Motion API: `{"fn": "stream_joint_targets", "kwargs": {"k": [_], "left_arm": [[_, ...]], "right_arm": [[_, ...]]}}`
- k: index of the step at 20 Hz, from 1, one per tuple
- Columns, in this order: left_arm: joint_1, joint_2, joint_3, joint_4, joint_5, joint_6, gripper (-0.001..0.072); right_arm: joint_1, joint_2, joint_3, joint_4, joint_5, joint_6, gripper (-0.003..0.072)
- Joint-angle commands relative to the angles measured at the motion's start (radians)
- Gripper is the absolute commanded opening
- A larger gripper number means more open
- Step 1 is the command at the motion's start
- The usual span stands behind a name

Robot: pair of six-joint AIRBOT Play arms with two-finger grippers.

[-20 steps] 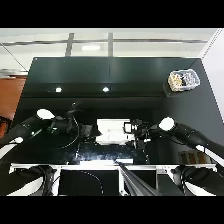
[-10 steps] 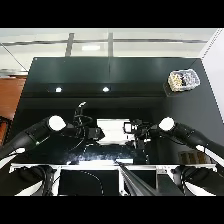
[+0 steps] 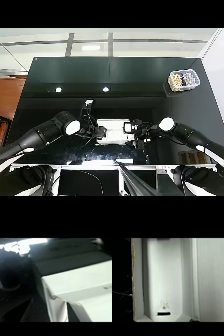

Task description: Fold the box and place the chain.

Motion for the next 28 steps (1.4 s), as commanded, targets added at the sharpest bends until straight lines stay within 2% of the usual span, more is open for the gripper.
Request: {"fn": "stream_joint_targets", "kwargs": {"k": [1, 2, 3, 5, 9, 12, 19, 20, 21, 24, 25, 26, 28], "left_arm": [[-0.025, -0.056, 0.080, 0.094, -0.146, -0.146, 0.0484], [-0.034, -0.075, 0.100, 0.100, -0.164, -0.146, 0.0453], [-0.046, -0.090, 0.109, 0.099, -0.166, -0.147, 0.0391], [-0.071, -0.114, 0.119, 0.093, -0.162, -0.166, 0.0370], [-0.098, -0.155, 0.122, 0.092, -0.149, -0.206, 0.0369], [-0.103, -0.157, 0.122, 0.096, -0.094, -0.231, 0.0369], [-0.101, -0.179, 0.122, 0.100, -0.093, -0.241, 0.0345], [-0.101, -0.180, 0.123, 0.100, -0.091, -0.241, 0.0264], [-0.101, -0.180, 0.123, 0.100, -0.086, -0.241, 0.0231], [-0.101, -0.180, 0.123, 0.100, -0.084, -0.241, 0.0221], [-0.101, -0.180, 0.123, 0.100, -0.084, -0.240, 0.0118], [-0.102, -0.180, 0.123, 0.100, -0.082, -0.240, 0.0071], [-0.103, -0.180, 0.123, 0.100, -0.082, -0.240, 0.0049]], "right_arm": [[0.000, -0.001, 0.000, 0.000, 0.000, 0.000, 0.0261], [0.000, -0.001, 0.000, -0.001, 0.000, 0.000, 0.0261], [0.000, -0.001, 0.000, 0.000, 0.000, 0.000, 0.0261], [0.000, -0.001, 0.000, 0.000, 0.000, 0.000, 0.0261], [0.000, -0.001, 0.000, -0.001, 0.000, 0.000, 0.0261], [0.000, -0.001, 0.000, -0.001, 0.000, 0.000, 0.0261], [0.000, -0.001, 0.000, -0.001, 0.000, 0.000, 0.0261], [0.000, -0.001, 0.000, 0.000, 0.000, 0.000, 0.0261], [0.000, -0.001, 0.000, -0.001, 0.000, 0.000, 0.0261], [0.000, -0.001, 0.000, 0.000, 0.000, 0.000, 0.0261], [0.000, -0.001, 0.000, 0.000, 0.000, 0.000, 0.0261], [0.000, -0.001, 0.000, -0.001, 0.000, 0.000, 0.0261], [0.000, -0.001, 0.000, 0.000, 0.000, 0.000, 0.0261]]}}
